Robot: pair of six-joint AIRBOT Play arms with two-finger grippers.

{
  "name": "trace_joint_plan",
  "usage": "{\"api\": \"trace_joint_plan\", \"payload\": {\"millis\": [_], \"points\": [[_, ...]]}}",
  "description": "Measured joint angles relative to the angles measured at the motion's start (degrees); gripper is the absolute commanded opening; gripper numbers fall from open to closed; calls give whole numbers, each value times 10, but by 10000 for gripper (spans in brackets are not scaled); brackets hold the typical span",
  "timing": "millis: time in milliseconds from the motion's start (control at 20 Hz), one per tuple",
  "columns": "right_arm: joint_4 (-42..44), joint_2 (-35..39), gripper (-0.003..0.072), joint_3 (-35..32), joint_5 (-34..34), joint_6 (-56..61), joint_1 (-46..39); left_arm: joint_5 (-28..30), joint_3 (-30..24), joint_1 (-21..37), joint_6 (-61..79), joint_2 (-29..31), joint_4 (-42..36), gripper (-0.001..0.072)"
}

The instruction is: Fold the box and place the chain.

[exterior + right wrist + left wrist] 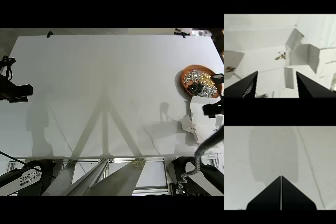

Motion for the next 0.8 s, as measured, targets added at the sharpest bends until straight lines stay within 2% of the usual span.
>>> {"api": "trace_joint_plan", "payload": {"millis": [150, 350, 550, 700, 800], "points": [[-30, -45, 606, 36, 1, -14, -96, 0, 0, 0, 0, 0, 0, 11], [-46, -92, 605, 53, -10, -34, -178, 0, 0, 0, 0, 0, 0, 11], [-63, -142, 600, 57, -16, -47, -206, 0, 0, 0, 0, 0, 0, 11], [-69, -181, 519, 58, -27, -48, -212, 0, 0, 0, 0, 0, 0, 11], [-69, -207, 329, 59, -36, -43, -214, 0, 0, 0, 0, 0, 0, 11]]}}
